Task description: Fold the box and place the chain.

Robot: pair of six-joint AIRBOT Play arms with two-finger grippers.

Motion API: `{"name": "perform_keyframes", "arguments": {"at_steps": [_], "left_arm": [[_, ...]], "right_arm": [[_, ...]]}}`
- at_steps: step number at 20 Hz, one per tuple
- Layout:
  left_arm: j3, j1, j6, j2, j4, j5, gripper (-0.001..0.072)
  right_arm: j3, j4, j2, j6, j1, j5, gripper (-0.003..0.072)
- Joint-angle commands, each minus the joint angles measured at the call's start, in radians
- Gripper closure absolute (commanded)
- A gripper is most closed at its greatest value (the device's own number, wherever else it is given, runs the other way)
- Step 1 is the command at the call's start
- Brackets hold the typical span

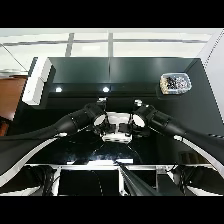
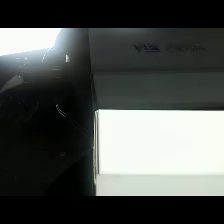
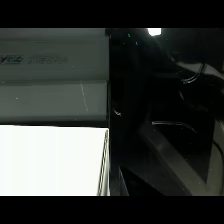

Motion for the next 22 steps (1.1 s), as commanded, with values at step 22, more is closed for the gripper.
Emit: {"name": "perform_keyframes", "arguments": {"at_steps": [22], "left_arm": [[-0.001,0.000,0.000,0.000,-0.003,0.000,0.0676]], "right_arm": [[0.003,-0.001,-0.024,-0.008,0.000,-0.032,0.0642]]}}
